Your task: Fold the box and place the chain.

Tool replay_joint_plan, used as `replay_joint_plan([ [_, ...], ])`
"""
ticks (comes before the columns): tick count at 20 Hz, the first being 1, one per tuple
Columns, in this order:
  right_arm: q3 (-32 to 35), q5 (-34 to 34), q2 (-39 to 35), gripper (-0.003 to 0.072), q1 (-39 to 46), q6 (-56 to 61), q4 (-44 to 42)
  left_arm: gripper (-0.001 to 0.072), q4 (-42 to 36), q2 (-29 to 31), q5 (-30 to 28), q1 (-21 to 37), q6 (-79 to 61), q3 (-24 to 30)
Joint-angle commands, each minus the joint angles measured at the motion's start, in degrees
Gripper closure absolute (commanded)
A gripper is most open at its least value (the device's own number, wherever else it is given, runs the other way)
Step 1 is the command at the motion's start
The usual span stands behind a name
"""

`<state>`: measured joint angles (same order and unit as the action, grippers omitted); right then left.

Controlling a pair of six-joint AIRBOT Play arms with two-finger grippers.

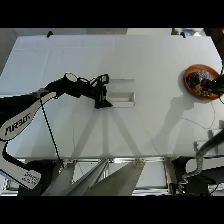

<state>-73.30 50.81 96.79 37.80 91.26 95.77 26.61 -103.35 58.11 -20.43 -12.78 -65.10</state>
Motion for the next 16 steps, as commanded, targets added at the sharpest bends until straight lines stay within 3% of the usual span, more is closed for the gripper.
replay_joint_plan([
  [1, 0.1, 2.8, 0.8, 0.0570, 0.0, 0.4, -1.5, 0.0451, 0.0, 0.0, 0.0, 0.0, 0.0, 0.0],
  [2, 0.1, 3.5, 0.8, 0.0672, 0.0, 0.3, -1.5, 0.0451, 0.0, 0.0, 0.0, 0.0, 0.0, 0.0],
  [6, 0.0, 6.7, -1.8, 0.0676, 0.0, -0.5, -1.5, 0.0451, 0.0, 0.0, 0.0, 0.0, 0.0, 0.0],
  [10, 0.0, 9.4, -10.3, 0.0678, 0.0, -2.3, -1.6, 0.0451, 0.0, 0.0, 0.0, 0.0, 0.0, 0.0],
  [16, 0.1, 27.5, -21.2, 0.0680, -1.9, -7.6, -1.7, 0.0451, 0.0, 0.0, 0.0, 0.0, 0.0, 0.0],
])
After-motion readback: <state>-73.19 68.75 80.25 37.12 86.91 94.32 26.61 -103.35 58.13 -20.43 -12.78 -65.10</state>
